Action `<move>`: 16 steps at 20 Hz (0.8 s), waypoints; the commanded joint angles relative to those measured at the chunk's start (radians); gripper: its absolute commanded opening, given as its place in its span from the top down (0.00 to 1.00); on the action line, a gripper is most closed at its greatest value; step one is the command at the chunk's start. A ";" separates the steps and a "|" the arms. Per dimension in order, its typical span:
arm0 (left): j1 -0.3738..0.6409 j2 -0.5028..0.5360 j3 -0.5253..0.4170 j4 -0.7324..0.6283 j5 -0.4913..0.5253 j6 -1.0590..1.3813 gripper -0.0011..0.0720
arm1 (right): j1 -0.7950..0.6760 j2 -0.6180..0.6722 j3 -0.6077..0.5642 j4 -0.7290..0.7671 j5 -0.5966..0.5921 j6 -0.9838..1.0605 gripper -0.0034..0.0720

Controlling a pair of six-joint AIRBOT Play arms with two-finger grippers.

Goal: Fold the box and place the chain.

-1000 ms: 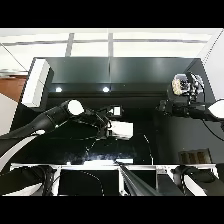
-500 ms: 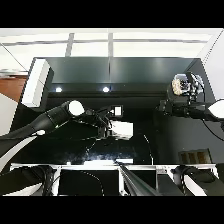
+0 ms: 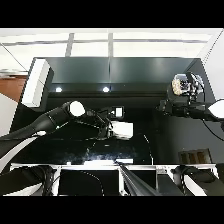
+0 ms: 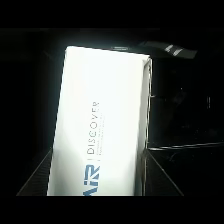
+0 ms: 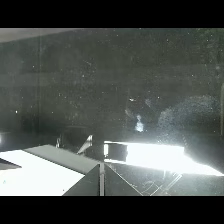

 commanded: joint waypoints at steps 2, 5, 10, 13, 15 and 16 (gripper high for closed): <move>-0.002 -0.001 -0.005 0.000 0.003 0.000 0.02 | 0.000 0.000 0.001 0.000 0.000 0.000 0.90; -0.002 -0.001 -0.032 0.000 0.006 -0.001 0.02 | 0.000 0.000 0.001 0.000 0.000 0.000 0.90; -0.001 0.000 -0.042 0.000 0.044 0.000 0.02 | 0.000 0.000 0.001 0.000 0.000 0.000 0.90; 0.001 0.004 -0.038 0.000 0.055 0.000 0.02 | 0.000 0.000 0.001 0.000 0.000 0.000 0.90; 0.001 0.011 -0.034 0.000 0.055 0.000 0.02 | 0.000 0.000 0.001 0.000 0.000 0.000 0.90; 0.001 0.013 -0.034 0.000 0.054 0.000 0.03 | 0.000 0.000 0.001 0.000 0.000 0.000 0.90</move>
